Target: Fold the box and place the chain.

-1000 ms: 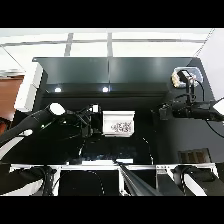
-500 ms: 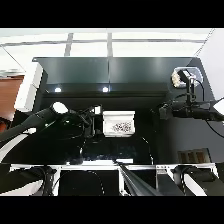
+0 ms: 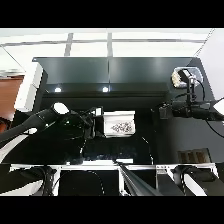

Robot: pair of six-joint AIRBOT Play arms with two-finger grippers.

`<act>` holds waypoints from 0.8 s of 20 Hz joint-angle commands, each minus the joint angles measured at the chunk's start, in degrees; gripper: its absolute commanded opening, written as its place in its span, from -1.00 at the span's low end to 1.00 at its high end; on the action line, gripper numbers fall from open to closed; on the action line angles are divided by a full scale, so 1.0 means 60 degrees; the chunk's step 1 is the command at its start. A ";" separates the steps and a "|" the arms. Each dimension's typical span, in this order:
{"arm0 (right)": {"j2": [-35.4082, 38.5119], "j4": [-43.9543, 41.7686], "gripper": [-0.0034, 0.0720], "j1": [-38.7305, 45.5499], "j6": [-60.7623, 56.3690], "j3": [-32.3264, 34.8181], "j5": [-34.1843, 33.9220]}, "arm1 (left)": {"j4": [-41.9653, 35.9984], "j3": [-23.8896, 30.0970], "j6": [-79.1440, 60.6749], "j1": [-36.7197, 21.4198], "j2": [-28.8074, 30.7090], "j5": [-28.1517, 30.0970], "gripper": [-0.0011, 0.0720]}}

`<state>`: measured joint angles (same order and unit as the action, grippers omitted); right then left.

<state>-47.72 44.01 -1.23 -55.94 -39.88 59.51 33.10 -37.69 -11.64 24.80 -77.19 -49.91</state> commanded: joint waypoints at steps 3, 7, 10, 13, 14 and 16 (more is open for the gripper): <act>0.0011 0.0004 -0.21 0.0004 0.0004 0.0004 -0.0182 | -0.0583 0.0004 0.0040 0.0018 -0.0007 0.0007 0.98; 0.0011 0.0004 -0.21 0.0004 0.0004 0.0004 -0.0328 | -0.0568 0.0000 -0.0062 0.0433 -0.0051 0.0557 0.98; 0.0011 0.0007 -0.21 0.0004 0.0004 0.0004 -0.0324 | -0.0550 0.0000 -0.0058 0.0718 -0.0120 0.1038 0.90; 0.0004 0.0219 -0.16 -0.0007 -0.0025 0.0011 -0.0404 | -0.0288 0.0000 -0.0058 0.0696 -0.0120 0.0984 0.57; -0.0004 0.0259 0.81 -0.0044 -0.0404 0.0011 -0.0393 | -0.0229 0.0000 -0.0058 0.0696 -0.0117 0.0984 0.44; -0.0157 0.0317 0.94 -0.0375 -0.0987 0.0011 -0.0776 | -0.0233 -0.0004 -0.0058 0.0699 -0.0117 0.0987 0.41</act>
